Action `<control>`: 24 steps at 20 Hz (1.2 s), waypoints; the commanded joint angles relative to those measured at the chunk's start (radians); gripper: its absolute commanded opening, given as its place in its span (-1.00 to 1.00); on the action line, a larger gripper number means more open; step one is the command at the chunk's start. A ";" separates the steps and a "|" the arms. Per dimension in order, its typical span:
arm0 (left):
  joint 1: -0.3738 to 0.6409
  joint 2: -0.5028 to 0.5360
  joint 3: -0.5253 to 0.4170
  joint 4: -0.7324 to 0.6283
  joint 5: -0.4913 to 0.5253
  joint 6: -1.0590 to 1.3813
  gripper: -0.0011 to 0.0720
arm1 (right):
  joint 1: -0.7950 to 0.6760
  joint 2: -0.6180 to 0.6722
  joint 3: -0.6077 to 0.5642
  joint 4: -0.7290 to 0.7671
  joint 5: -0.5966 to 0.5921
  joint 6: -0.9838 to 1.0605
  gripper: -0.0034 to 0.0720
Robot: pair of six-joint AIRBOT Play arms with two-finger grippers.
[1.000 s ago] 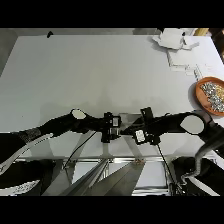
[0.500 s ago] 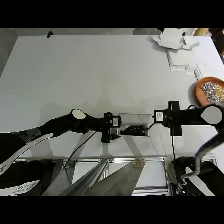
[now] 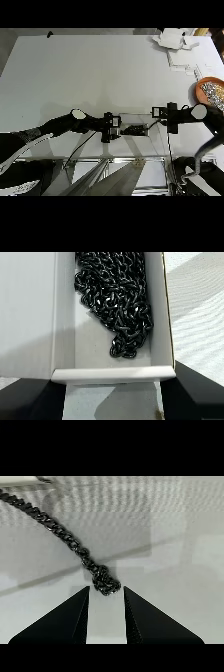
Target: Fold the box and place the chain.
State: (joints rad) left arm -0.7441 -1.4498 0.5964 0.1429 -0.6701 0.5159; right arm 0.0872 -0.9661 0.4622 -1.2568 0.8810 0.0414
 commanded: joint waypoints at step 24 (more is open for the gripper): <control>0.000 0.001 0.000 0.000 0.000 0.000 -0.22 | 0.124 0.353 -0.003 0.425 0.255 -0.002 -0.85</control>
